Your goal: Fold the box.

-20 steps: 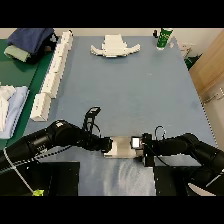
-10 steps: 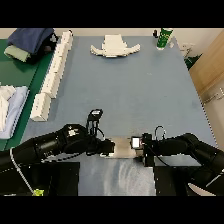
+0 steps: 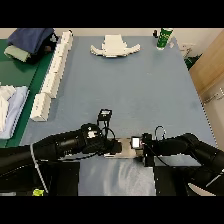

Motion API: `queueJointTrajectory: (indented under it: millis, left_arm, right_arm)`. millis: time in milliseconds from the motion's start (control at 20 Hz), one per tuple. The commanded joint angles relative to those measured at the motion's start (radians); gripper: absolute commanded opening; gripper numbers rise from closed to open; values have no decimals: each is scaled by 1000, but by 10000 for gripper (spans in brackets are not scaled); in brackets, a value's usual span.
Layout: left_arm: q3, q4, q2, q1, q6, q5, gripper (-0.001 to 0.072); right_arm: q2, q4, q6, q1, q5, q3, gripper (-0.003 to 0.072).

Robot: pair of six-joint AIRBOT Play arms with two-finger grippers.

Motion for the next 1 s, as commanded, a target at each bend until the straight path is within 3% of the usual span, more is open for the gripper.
queueJointTrajectory:
  millis: [0,100,150,200,600,950]
  left_arm:
    - [48,11,-51,-5,-23,-54,401]
    - [51,10,-57,-6,-35,-66,400]
    - [51,10,-57,-5,-45,-69,342]
    - [51,10,-57,-5,-45,-68,331]
    - [51,-13,-59,-12,-89,-86,331]
    - [79,-29,-139,-11,-127,-100,331]
  right_arm:
    - [0,0,0,-1,0,0,427]
    - [0,0,0,-1,0,0,427]
    - [0,0,0,-1,0,0,427]
    - [0,0,0,-1,0,0,427]
    - [0,0,0,-1,0,0,428]
    - [0,0,0,-1,0,0,427]
